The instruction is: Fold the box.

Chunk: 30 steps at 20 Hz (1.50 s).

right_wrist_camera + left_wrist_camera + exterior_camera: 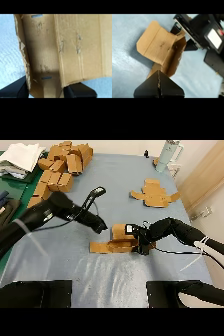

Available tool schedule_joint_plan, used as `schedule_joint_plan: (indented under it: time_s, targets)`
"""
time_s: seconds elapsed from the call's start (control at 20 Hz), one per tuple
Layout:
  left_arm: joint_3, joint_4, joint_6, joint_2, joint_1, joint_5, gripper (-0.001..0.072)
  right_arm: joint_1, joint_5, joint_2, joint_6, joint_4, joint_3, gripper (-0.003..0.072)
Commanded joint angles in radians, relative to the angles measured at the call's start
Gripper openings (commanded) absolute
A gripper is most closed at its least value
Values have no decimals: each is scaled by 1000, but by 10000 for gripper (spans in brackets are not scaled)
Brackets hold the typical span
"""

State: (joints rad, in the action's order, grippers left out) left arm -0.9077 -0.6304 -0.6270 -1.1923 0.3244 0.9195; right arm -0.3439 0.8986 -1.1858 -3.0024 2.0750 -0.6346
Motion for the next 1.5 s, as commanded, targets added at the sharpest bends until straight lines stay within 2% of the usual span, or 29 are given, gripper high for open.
schedule_joint_plan:
  time_s: [0.0, 0.15, 0.2, 0.25, 0.3, 0.5, 0.85, 0.9, 0.95, 1.05, 1.1, 1.2, 1.45]
  targets:
    - [182, -26, 248, 204, 31, -105, 13, 0, 0, 0, 0, 0, 0, 503]
    - [294, -35, 429, 278, 77, -188, 20, 0, 0, 0, 0, 0, 0, 504]
    - [312, -33, 453, 273, 85, -186, 228, 0, 0, 0, 0, 0, 0, 503]
    - [328, -11, 478, 255, 87, -188, 641, 0, 0, 0, 0, 0, 0, 503]
    - [334, 2, 496, 230, 85, -186, 699, 0, 0, 0, 0, 0, 0, 503]
    - [323, 60, 568, 100, 101, -223, 700, 0, 0, 0, 0, 0, 0, 503]
    - [186, 59, 562, -91, 187, -238, 697, 0, 0, 0, 0, 0, 0, 503]
    - [174, 59, 558, -108, 198, -238, 659, 0, 0, 0, 0, 0, 0, 503]
    - [166, 59, 559, -120, 207, -237, 556, 0, 0, 0, 0, 0, 0, 503]
    - [155, 58, 557, -139, 218, -238, 437, 0, 0, 0, 0, 0, 0, 503]
    - [154, 57, 557, -145, 219, -239, 330, 0, 0, 0, 0, 0, 0, 504]
    - [154, 36, 556, -145, 223, -256, 227, 0, 0, 0, 0, 0, 0, 503]
    - [154, -2, 534, -145, 231, -313, 227, 0, 0, 0, 0, 0, 0, 503]
